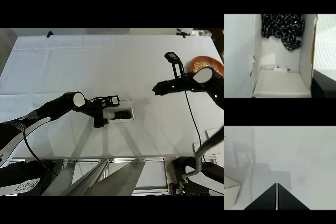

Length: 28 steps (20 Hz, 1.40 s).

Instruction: Fold the box and place the chain.

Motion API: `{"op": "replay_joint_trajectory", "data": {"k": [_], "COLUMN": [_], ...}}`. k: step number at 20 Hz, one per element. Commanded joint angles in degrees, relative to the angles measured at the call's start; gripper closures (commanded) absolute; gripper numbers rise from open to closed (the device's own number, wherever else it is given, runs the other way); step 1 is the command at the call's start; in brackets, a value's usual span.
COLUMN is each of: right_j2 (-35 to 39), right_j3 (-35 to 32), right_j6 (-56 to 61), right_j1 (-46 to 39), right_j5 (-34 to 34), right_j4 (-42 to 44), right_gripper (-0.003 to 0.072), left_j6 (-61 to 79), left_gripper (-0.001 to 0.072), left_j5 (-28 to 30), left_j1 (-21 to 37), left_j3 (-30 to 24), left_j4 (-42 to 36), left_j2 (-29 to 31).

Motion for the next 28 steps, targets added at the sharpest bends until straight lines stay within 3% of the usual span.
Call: {"op": "replay_joint_trajectory", "data": {"k": [1,6,10,12,19,20,22,28], "right_j2": [-7.9,-12.9,-13.7,-13.7,-13.7,-13.6,-12.7,-7.7], "right_j3": [7.1,8.1,8.1,8.1,8.1,8.1,8.1,8.1], "right_j6": [-11.5,-23.1,-36.3,-36.5,-35.5,-34.6,-33.2,-32.9], "right_j1": [-0.4,-0.4,0.3,2.1,8.2,8.4,8.5,12.4], "right_j5": [5.4,10.8,24.2,27.6,30.0,30.2,30.2,26.7], "right_j4": [7.1,16.1,28.9,28.2,18.4,17.8,16.5,7.5], "right_gripper": [0.0679,0.0678,0.0678,0.0678,0.0677,0.0657,0.0401,0.0358], "left_j6": [0.0,0.0,0.0,0.0,0.0,0.0,0.0,0.0], "left_gripper": [0.0362,0.0362,0.0362,0.0362,0.0362,0.0362,0.0362,0.0362], "left_j5": [0.0,0.0,0.0,0.0,0.0,0.0,0.0,0.0], "left_j1": [0.0,0.0,0.0,0.0,0.0,0.0,0.0,0.0], "left_j3": [0.0,0.0,0.0,0.0,0.0,0.0,0.0,0.0], "left_j4": [0.0,0.0,0.0,0.0,0.0,0.0,0.0,0.0], "left_j2": [0.0,0.0,0.0,0.0,0.0,0.0,0.0,0.0]}}
